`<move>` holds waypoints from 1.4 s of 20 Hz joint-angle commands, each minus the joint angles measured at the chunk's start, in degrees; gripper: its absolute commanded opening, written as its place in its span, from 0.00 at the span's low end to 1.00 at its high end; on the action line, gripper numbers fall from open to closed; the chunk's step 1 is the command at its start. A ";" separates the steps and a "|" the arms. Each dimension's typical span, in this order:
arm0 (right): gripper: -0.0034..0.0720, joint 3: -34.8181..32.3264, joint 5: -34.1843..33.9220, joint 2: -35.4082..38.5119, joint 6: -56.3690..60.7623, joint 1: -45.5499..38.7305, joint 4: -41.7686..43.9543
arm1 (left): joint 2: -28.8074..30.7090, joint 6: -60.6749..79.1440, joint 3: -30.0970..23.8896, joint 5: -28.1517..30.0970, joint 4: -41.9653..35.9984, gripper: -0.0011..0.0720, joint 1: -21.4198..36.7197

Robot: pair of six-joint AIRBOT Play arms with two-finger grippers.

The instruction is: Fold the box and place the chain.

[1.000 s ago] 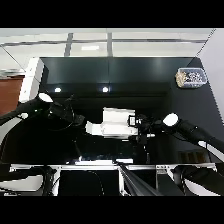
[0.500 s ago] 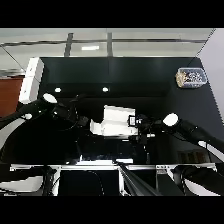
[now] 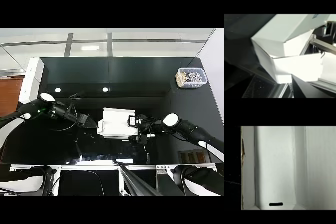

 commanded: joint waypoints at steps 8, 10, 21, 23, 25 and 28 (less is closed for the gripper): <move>0.16 -0.02 0.02 0.00 0.02 0.04 0.02 | 0.02 -8.83 3.19 2.40 0.33 0.70 -4.20; 0.16 -0.02 0.02 0.02 0.04 0.02 0.02 | 0.02 -12.76 5.07 2.49 3.39 0.70 -5.31; 0.16 -0.02 0.02 0.02 0.02 0.02 0.02 | 0.02 -34.75 15.28 4.63 22.86 0.70 -17.94; 0.16 -0.02 0.02 0.02 0.04 0.04 0.02 | 0.02 -36.17 16.20 4.66 23.98 0.70 -19.61; 0.16 -0.02 0.02 0.02 0.04 0.04 0.02 | 0.02 -36.39 16.92 4.68 24.24 0.61 -20.50; 0.16 -0.02 0.02 0.02 0.02 0.02 0.04 | 0.02 -41.00 17.70 4.87 26.77 0.56 -21.27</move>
